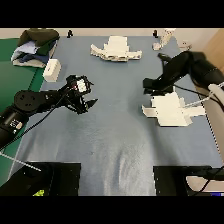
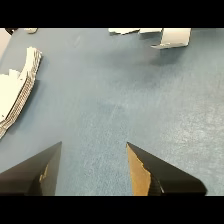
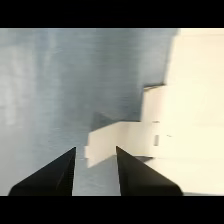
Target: Fold the box.
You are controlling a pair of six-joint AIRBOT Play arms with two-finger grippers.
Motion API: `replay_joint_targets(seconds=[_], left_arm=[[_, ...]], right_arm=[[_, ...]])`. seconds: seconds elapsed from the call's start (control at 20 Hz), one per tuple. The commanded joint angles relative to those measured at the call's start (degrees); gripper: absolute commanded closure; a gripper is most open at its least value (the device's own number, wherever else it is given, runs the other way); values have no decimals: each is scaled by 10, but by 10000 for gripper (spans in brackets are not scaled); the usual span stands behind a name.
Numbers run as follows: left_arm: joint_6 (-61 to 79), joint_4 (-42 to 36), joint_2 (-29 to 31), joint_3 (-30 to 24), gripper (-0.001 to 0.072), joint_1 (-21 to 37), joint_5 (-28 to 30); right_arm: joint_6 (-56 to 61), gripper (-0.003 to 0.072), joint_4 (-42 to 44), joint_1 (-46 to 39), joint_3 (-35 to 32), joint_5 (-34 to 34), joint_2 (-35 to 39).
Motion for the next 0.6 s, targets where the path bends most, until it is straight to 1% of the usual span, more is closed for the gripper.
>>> replay_joint_targets(seconds=[0.0, 0.1, 0.15, 0.25, 0.35, 0.4, 0.5, 0.55], left_arm=[[0, 0, 0, 1, 112, 0, 5], [0, -8, 0, 1, 112, 0, 5], [-3, -18, 0, 1, 112, 0, -4], [-80, -47, 0, 1, 113, 0, -13], [-229, -58, 0, 1, 114, 0, -9], [-312, -54, 0, 1, 113, 1, -9], [-466, -51, -1, 1, 113, 1, -5], [-530, -51, -2, 1, 114, 2, -5]], right_arm=[[-2, 306, -83, -120, 42, -123, 0], [-37, 306, -81, -213, 42, -135, -5], [-52, 306, -80, -256, 42, -132, -9], [-91, 306, -74, -339, 42, -107, -24], [-144, 306, -53, -414, 42, -88, -49], [-182, 306, -28, -448, 43, -90, -64], [-249, 306, 37, -502, 58, -114, -100], [-264, 306, 54, -522, 67, -121, -117]])
